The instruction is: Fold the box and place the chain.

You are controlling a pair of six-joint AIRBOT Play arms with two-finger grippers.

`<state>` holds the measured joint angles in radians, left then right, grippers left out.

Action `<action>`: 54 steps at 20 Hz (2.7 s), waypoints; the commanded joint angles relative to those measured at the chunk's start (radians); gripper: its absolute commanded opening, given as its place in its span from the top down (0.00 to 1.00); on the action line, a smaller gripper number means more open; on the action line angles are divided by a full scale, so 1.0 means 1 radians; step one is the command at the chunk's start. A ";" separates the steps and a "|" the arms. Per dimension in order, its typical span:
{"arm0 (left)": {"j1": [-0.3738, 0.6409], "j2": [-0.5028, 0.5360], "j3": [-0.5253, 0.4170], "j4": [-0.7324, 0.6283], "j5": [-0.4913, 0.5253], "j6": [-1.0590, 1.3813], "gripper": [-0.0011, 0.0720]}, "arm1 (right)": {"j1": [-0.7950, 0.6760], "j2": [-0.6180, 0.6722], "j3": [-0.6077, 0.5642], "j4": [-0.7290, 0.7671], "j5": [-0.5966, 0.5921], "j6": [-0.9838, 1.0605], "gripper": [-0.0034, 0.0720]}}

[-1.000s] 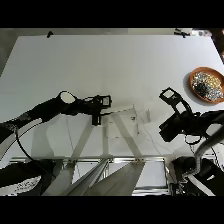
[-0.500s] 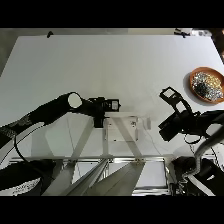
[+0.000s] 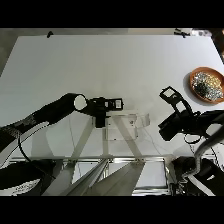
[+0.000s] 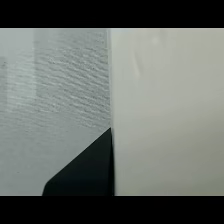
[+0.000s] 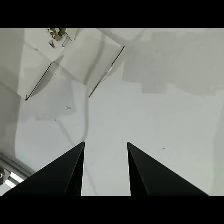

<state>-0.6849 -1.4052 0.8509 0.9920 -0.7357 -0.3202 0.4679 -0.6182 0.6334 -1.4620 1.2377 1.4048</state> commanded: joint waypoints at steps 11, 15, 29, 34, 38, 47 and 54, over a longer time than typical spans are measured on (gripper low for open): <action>-0.002 -0.021 0.000 0.015 0.013 -0.020 0.83 | 0.000 0.001 0.000 0.000 0.000 0.000 0.56; -0.002 -0.019 0.000 0.015 0.014 -0.020 0.97 | 0.000 0.001 0.000 0.000 0.000 0.000 0.56; -0.002 -0.021 0.000 0.015 0.045 -0.017 0.98 | 0.000 0.000 0.000 0.000 0.000 0.000 0.56; -0.002 -0.052 0.000 0.011 0.043 0.034 0.98 | 0.000 0.001 0.000 0.000 0.000 0.000 0.56; -0.002 -0.055 0.000 0.011 0.043 0.036 0.98 | 0.000 0.001 0.000 0.000 0.000 0.000 0.56; -0.002 -0.059 0.000 0.011 0.045 0.037 0.98 | 0.000 0.001 0.000 0.000 0.000 0.000 0.56; -0.002 -0.071 0.000 0.011 0.034 0.048 0.98 | 0.000 0.001 0.000 0.000 0.000 0.000 0.56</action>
<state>-0.6865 -1.4738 0.8516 1.0008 -0.6891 -0.2752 0.4679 -0.6182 0.6334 -1.4624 1.2373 1.4044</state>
